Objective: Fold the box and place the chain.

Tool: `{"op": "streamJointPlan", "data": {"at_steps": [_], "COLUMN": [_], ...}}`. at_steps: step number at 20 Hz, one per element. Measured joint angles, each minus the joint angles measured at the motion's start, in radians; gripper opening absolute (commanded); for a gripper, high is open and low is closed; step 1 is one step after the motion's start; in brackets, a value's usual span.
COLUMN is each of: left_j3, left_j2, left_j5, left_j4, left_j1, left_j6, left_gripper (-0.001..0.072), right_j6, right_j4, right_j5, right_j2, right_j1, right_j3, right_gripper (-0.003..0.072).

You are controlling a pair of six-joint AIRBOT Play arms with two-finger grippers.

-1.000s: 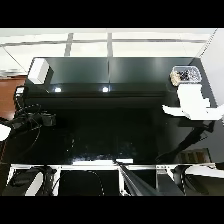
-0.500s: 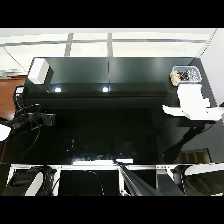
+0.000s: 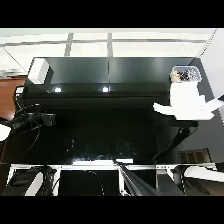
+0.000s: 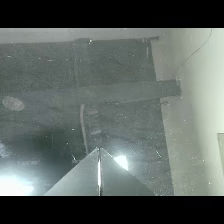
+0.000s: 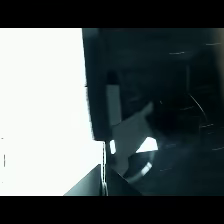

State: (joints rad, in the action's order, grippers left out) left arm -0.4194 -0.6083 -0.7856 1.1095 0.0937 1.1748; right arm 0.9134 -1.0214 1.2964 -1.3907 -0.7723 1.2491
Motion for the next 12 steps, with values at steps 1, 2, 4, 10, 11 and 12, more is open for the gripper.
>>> {"op": "streamJointPlan", "data": {"at_steps": [1,2,4,10,11,12], "left_j3": [0.0,0.0,0.0,0.0,-0.003,-0.01], "left_j2": [0.0,0.0,0.0,-0.043,-0.066,-0.093], "left_j5": [0.0,0.0,0.0,-0.009,-0.003,0.011], "left_j4": [0.0,-0.001,-0.015,-0.146,-0.176,-0.204], "left_j1": [0.0,0.0,0.0,-0.047,-0.071,-0.093], "left_j6": [0.0,0.0,0.0,-0.001,-0.001,-0.002], "left_gripper": [0.0025,0.0025,0.0025,0.0025,0.0033,0.0218], "right_j6": [0.0,0.0,-0.002,0.055,0.069,0.087], "right_j4": [0.051,0.103,0.202,0.45,0.47,0.484], "right_j5": [-0.021,-0.042,-0.094,-0.388,-0.45,-0.512], "right_j2": [0.072,0.139,0.283,0.609,0.629,0.644], "right_j1": [0.022,0.05,0.137,0.588,0.663,0.737], "right_j3": [-0.082,-0.163,-0.338,-0.799,-0.843,-0.88], "right_gripper": [0.0017,0.0016,0.0017,0.0016,0.0017,0.0017]}}
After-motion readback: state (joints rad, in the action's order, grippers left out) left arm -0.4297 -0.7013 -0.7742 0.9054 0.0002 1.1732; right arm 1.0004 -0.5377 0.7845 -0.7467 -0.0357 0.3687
